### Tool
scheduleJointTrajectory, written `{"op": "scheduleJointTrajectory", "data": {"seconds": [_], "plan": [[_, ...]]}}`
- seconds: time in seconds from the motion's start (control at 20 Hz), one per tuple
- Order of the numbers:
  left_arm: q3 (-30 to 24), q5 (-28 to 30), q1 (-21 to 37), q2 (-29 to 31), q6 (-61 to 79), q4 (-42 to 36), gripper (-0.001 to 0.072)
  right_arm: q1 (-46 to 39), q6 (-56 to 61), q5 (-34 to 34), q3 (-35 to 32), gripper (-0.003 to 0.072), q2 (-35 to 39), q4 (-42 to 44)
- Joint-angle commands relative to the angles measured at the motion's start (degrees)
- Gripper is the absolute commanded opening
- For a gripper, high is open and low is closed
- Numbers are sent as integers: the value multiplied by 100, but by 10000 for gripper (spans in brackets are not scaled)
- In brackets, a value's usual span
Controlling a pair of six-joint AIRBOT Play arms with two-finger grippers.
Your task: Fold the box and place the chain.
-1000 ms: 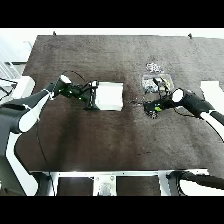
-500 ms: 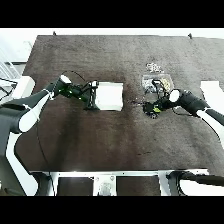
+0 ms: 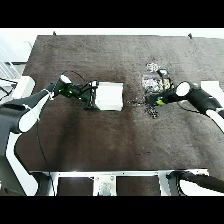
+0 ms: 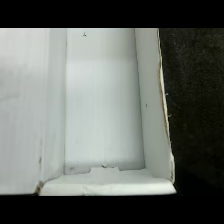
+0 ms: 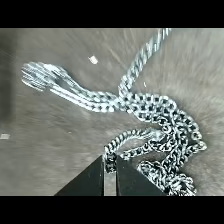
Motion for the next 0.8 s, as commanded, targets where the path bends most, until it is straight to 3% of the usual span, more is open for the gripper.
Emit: {"op": "scheduleJointTrajectory", "data": {"seconds": [0.0, 0.15, 0.35, 0.5, 0.75], "plan": [[2, 0, -2, 2, 2, 2, 348, 4, 74, 181, 181, 16, 933, 149], [2, 0, -2, 2, 2, 2, 348, 7, 70, 140, 444, 16, 1862, 542], [4, 0, -2, 2, 2, 0, 348, 367, 70, -553, 907, 16, 2597, 933], [2, 0, -2, 2, 2, 2, 347, 1078, 61, -1182, 1172, 15, 2553, 1029], [2, 0, -2, 2, 0, 0, 348, 2074, 52, -2992, 1189, 15, 2164, 1126]]}}
